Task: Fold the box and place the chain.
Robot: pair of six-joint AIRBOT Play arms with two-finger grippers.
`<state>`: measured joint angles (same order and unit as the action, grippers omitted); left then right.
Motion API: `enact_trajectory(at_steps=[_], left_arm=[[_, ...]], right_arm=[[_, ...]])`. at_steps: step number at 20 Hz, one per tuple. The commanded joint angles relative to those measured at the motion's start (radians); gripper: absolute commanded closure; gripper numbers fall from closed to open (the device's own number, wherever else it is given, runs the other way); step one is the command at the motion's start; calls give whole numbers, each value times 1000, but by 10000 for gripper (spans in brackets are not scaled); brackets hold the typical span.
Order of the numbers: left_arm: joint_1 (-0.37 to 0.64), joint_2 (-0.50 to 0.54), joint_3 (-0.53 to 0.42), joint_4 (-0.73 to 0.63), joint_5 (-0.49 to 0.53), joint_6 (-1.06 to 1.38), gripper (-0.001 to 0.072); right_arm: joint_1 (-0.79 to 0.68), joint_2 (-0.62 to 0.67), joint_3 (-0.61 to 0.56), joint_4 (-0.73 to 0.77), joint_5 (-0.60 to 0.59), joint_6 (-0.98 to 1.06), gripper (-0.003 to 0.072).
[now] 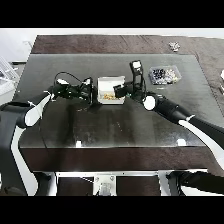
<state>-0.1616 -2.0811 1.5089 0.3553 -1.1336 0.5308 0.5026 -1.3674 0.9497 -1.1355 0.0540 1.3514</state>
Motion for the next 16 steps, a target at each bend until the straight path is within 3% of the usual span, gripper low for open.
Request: enact_trajectory(at_steps=[1, 3, 6, 11, 14, 16], left_arm=[[0, 0, 0, 0, 0, 0, 167], [0, 0, 1, 0, 0, 0, 167], [0, 0, 1, 0, 0, 0, 167], [0, 0, 0, 0, 0, 0, 167], [0, 0, 0, 0, 0, 0, 167], [0, 0, 0, 0, 0, 0, 167]], right_arm=[[-17, 70, 2, -16, -108, -43, 133], [-57, 99, 2, -45, -55, -130, 256], [-136, 109, 13, -55, 6, -250, 381], [-251, 65, 179, -40, 339, -498, 421], [-301, 11, 273, 109, 439, -669, 526], [-330, -43, 336, 235, 529, -811, 529]])
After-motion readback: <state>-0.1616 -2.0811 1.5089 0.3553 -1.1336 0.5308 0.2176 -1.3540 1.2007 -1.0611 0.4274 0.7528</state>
